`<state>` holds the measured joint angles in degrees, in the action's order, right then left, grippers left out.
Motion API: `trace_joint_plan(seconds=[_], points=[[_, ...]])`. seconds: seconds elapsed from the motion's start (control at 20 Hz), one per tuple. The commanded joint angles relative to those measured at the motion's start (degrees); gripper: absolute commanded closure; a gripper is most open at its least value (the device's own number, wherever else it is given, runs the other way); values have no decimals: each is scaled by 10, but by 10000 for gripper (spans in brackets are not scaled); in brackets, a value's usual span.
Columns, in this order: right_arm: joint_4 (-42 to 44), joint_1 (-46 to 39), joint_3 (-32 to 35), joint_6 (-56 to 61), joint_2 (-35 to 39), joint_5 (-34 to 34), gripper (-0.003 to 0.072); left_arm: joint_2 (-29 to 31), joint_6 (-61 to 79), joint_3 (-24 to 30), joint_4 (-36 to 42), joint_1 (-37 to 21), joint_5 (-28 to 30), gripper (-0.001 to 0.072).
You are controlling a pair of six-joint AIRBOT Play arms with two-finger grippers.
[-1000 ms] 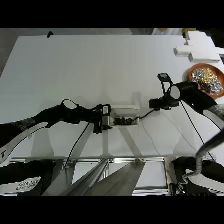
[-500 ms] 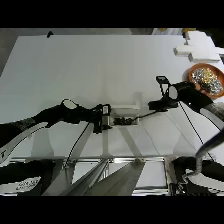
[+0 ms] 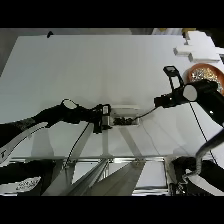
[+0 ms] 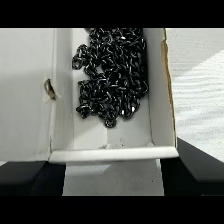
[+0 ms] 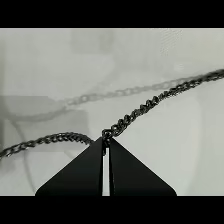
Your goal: Fold the box and place the chain.
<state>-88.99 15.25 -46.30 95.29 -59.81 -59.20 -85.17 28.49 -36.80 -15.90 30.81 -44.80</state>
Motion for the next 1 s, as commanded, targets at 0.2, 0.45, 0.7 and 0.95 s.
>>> trace_joint_plan(seconds=[0.2, 0.45, 0.7, 0.95], points=[[166, 1, 0, -88, 119, -67, 667, 0, 0, 0, 0, 0, 0, 574], [277, 56, 0, -116, 143, -73, 667, 0, 0, 0, 0, 0, 0, 574], [281, 156, 0, -93, 143, -24, 667, 0, 0, 0, 0, 0, 0, 574], [298, 221, 0, -72, 143, 34, 667, 0, 0, 0, 0, 0, 0, 574]])
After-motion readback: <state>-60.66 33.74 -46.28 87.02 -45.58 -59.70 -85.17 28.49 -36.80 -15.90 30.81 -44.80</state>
